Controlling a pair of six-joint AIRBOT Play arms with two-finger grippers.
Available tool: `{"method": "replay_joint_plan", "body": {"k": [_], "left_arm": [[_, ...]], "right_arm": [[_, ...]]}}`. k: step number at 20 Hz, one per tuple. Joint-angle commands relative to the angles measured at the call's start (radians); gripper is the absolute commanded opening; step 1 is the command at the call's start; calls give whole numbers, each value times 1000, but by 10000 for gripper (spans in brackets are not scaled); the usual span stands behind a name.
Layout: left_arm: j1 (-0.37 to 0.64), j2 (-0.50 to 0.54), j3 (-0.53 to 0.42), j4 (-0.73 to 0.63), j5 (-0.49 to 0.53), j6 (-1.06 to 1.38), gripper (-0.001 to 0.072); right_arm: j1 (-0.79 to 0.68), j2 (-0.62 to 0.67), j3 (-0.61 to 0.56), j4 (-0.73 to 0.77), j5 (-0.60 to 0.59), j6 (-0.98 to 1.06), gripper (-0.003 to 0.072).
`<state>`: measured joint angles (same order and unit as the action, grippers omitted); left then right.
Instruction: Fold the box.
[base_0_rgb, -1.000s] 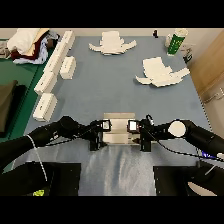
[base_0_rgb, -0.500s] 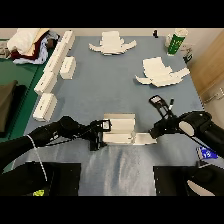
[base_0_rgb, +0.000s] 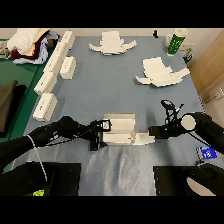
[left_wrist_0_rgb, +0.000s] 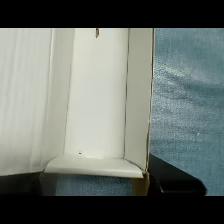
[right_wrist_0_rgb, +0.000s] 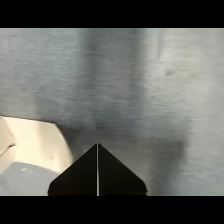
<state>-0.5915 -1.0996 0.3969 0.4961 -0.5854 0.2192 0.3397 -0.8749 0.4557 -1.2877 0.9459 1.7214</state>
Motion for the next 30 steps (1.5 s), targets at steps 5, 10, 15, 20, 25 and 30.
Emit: {"method": "replay_joint_plan", "body": {"k": [5, 10, 15, 20, 25, 30], "left_arm": [[-1, 0, 1, 0, 0, 1, 555], [-1, 0, 1, 0, 0, 0, 555], [-1, 0, 1, 0, 0, 0, 555], [-1, 0, 1, 0, 0, 0, 555], [-1, 0, 1, 0, 0, 0, 555], [-1, 0, 1, 0, 0, 0, 555]], "right_arm": [[-10, 18, -4, 319, 14, -171, -2], [-10, 18, -4, 369, 14, -204, 202], [-10, 18, 11, 437, 37, -204, 313], [-5, 21, 58, 476, 74, -203, 327], [113, -50, 56, 448, 3, -197, 428], [256, -157, 173, 183, -47, 42, 424]]}}
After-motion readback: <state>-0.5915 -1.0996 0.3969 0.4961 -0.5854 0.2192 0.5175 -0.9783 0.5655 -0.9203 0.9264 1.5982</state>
